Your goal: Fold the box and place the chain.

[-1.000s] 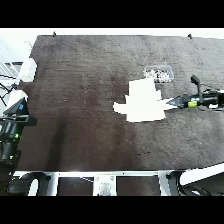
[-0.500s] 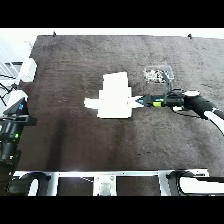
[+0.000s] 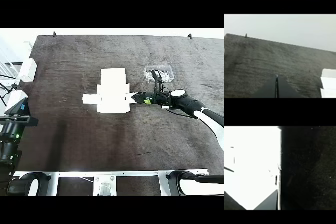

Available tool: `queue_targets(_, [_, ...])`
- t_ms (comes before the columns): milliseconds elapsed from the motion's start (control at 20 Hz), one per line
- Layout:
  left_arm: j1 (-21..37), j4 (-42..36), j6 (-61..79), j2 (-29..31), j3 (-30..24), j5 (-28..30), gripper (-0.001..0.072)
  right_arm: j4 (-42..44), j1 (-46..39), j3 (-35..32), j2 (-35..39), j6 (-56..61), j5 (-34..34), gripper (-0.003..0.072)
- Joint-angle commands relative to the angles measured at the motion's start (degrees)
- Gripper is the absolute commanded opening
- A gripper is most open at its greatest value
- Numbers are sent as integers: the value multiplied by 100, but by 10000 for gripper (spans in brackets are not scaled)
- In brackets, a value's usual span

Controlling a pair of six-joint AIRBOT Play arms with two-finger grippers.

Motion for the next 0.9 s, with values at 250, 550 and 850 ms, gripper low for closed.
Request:
queue_targets(250, [0,7,7,-2,13,-87,21,105,216,-20,-116,-363,-487,9])
queue_targets(550, [0,79,503,-2,55,-723,482,310,223,-85,-114,-256,-501,9])
queue_targets(850, [0,662,498,-2046,1220,-1681,482,697,367,-295,-105,-479,-684,9])
